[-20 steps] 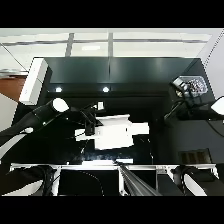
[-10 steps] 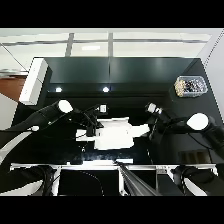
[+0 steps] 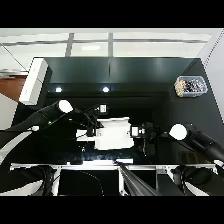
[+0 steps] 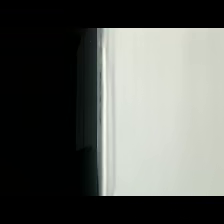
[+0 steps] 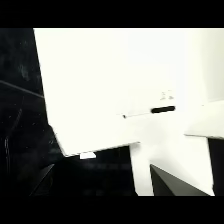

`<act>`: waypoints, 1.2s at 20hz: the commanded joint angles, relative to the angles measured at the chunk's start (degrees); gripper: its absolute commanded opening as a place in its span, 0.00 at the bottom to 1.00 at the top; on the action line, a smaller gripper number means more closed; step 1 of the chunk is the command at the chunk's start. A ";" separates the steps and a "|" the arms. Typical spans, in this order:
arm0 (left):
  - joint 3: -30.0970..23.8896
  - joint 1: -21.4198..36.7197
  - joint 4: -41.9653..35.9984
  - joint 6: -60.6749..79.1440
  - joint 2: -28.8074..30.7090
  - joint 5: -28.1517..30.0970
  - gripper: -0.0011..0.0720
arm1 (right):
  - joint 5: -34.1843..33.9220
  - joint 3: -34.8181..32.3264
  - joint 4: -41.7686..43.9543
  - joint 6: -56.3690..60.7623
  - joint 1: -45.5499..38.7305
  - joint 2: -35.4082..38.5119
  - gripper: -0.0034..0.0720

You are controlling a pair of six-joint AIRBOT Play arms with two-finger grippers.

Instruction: Fold the box and place the chain.

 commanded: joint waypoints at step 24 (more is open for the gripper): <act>0.00 -0.04 0.22 0.02 -0.02 0.02 0.05 | -15.52 3.65 6.12 1.84 2.03 0.61 0.98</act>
